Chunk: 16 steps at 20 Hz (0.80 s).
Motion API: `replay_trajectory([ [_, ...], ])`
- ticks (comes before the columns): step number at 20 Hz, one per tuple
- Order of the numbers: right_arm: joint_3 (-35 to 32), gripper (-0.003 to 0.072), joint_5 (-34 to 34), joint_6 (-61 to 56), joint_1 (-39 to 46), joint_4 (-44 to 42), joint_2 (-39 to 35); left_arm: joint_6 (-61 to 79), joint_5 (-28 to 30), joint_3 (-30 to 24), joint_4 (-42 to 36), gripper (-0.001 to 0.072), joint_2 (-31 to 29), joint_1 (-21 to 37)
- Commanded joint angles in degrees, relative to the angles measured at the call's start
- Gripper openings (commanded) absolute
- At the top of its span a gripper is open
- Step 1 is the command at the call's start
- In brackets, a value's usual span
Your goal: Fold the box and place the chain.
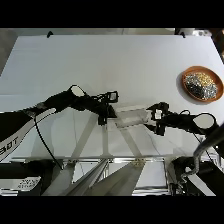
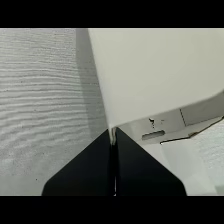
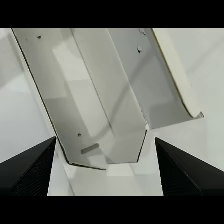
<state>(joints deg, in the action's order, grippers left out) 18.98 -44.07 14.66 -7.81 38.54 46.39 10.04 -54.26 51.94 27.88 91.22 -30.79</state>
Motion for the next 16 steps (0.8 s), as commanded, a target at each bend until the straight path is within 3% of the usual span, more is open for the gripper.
replay_trajectory([
  [1,1.8,0.0655,-1.7,1.0,0.1,-1.1,5.1,0.0,0.0,0.0,0.0,0.0013,0.0,0.0],
  [5,4.0,0.0692,-3.8,0.6,2.5,-0.5,7.6,0.0,0.0,0.0,0.0,0.0013,0.0,0.0],
  [16,7.3,0.0704,-6.6,3.9,5.1,1.6,12.3,0.0,0.0,0.0,0.0,0.0013,0.0,0.0],
])
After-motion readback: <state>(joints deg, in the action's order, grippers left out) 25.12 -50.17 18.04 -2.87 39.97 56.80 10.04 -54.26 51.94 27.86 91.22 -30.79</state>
